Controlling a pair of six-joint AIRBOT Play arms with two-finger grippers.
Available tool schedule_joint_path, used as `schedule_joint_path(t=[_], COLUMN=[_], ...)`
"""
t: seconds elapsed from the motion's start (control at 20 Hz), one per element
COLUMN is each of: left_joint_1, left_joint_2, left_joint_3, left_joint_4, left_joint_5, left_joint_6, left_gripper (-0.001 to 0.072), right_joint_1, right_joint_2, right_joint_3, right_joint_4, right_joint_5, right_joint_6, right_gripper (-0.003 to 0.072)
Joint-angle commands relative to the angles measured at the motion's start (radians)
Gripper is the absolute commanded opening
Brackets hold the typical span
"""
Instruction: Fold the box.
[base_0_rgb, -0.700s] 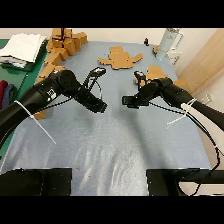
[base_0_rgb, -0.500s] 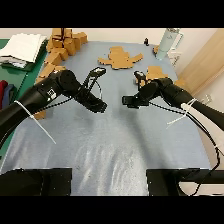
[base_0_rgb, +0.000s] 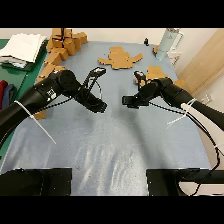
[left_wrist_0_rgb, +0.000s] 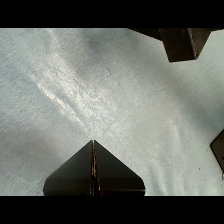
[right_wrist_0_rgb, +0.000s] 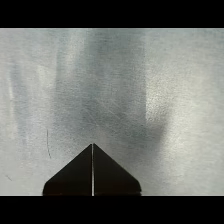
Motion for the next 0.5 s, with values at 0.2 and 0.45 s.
schedule_joint_path(t=[0.2, 0.45], left_joint_1=[0.000, 0.000], left_joint_2=[0.001, 0.001], left_joint_3=[0.000, 0.000], left_joint_4=[0.000, 0.000], left_joint_5=[0.000, 0.000], left_joint_6=[0.000, 0.000], left_gripper=[0.0012, 0.0012], right_joint_1=[-0.054, -0.447], right_joint_2=[-0.003, -0.050], right_joint_3=[0.051, 0.295], right_joint_4=[-0.090, -0.289], right_joint_5=[0.032, -0.062], right_joint_6=[0.049, 0.009], right_gripper=[0.0007, 0.0461])
